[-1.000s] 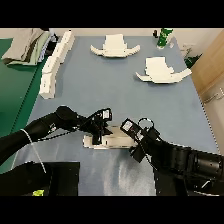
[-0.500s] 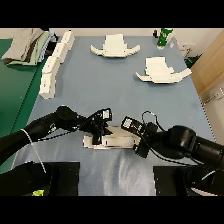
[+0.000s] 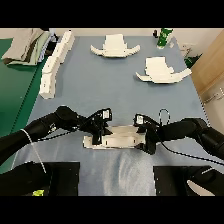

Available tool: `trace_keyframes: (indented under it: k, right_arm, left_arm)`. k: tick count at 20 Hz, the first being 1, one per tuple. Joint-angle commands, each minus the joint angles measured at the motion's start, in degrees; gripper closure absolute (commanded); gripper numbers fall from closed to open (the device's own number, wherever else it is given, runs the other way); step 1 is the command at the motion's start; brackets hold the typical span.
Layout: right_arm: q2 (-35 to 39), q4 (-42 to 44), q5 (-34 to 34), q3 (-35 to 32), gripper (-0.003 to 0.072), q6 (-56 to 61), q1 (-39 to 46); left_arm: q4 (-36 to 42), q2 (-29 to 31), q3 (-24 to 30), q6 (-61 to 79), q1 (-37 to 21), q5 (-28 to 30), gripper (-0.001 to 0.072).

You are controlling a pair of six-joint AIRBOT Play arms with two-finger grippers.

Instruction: Fold the box.

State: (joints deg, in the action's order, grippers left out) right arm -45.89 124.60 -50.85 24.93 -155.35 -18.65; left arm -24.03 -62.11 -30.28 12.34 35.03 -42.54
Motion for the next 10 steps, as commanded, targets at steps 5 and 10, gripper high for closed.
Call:
trace_keyframes:
  k: [5, 10]
  right_arm:
    - [0.0, 3.0, 0.8, -1.9, -0.0034, -9.1, 2.6]
    - [-0.3, 3.0, 1.4, -1.9, -0.0025, -9.1, 2.6]
  left_arm:
    - [0.0, 0.0, 0.0, 0.0, 0.0, 0.0, 0.0695]
    - [0.0, 0.0, 0.0, 0.0, 0.0, 0.0, 0.0695]
